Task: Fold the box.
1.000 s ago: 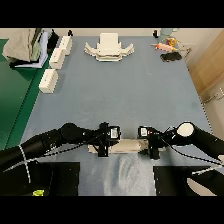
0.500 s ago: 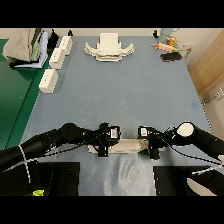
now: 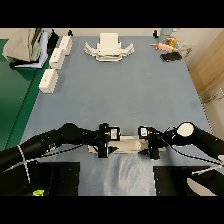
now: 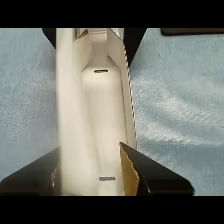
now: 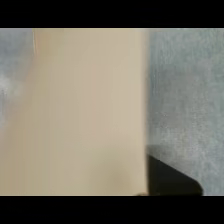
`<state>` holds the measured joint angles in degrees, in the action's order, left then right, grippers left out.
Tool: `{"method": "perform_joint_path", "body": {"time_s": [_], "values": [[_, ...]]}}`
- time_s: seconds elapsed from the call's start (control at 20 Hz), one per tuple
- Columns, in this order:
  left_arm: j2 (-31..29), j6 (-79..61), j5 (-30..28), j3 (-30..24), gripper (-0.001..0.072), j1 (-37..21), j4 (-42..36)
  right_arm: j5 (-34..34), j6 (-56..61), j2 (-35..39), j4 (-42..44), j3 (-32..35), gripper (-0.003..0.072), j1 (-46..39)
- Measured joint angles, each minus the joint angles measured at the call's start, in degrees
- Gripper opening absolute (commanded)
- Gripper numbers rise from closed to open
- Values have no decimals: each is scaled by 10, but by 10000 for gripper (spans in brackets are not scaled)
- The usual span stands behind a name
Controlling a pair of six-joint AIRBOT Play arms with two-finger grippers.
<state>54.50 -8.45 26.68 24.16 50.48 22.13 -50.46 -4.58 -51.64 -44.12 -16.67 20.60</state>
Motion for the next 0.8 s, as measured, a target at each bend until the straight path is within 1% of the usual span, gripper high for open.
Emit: {"method": "perform_joint_path", "body": {"time_s": [0.1,0.2,0.3,0.4,0.45,0.5,0.55,0.65,0.7,0.8], "values": [[-18,36,-3,0,483,-8,12,0,0,0,0,0,549,0],[-50,115,10,0,483,-26,66,0,0,0,0,0,549,0],[-89,218,52,0,482,-47,151,0,0,0,0,0,549,0],[-138,334,123,1,479,-72,243,0,0,0,0,0,549,0],[-161,381,157,2,349,-81,273,0,0,0,0,0,549,0],[-184,428,190,4,132,-87,293,0,0,0,0,0,549,0],[-203,465,215,6,17,-92,302,0,0,0,0,0,549,0],[-225,527,252,11,17,-94,289,0,0,0,0,0,549,0],[-228,560,260,13,17,-91,276,0,0,0,0,0,549,0],[-210,634,268,19,17,-78,257,0,0,0,0,0,548,0]]}}
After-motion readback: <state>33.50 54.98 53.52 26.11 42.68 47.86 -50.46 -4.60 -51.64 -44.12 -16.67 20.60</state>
